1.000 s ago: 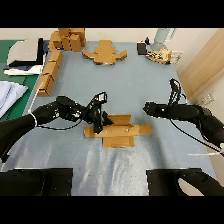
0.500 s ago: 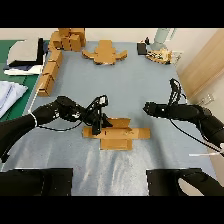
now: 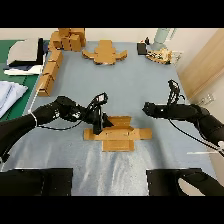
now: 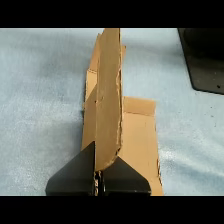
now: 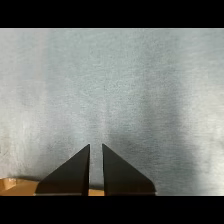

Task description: Fold the box.

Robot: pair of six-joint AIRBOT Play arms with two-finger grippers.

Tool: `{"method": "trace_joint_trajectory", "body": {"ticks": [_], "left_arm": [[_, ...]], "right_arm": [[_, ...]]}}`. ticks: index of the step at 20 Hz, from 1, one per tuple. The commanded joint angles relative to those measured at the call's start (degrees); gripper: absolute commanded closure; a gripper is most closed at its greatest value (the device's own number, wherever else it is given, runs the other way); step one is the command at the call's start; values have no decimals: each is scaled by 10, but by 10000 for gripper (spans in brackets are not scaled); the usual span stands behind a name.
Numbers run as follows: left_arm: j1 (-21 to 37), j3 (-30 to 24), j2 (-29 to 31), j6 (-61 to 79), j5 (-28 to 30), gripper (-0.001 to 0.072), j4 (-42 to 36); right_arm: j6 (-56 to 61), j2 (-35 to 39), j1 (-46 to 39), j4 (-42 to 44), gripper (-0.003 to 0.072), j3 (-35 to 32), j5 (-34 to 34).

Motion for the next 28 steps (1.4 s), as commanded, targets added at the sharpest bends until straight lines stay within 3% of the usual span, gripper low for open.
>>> {"method": "trace_joint_trajectory", "body": {"ticks": [1,3,12,28], "left_arm": [[0,0,-13,-16,12,695,-1],[0,0,-21,-16,12,695,-1],[0,0,-22,-13,9,695,28],[0,23,-21,-14,-57,695,24]], "right_arm": [[-2,-3,0,3,570,0,0],[-2,-3,0,3,628,0,0],[-2,-3,0,3,628,0,-2],[-2,-3,0,3,628,0,-2]]}}
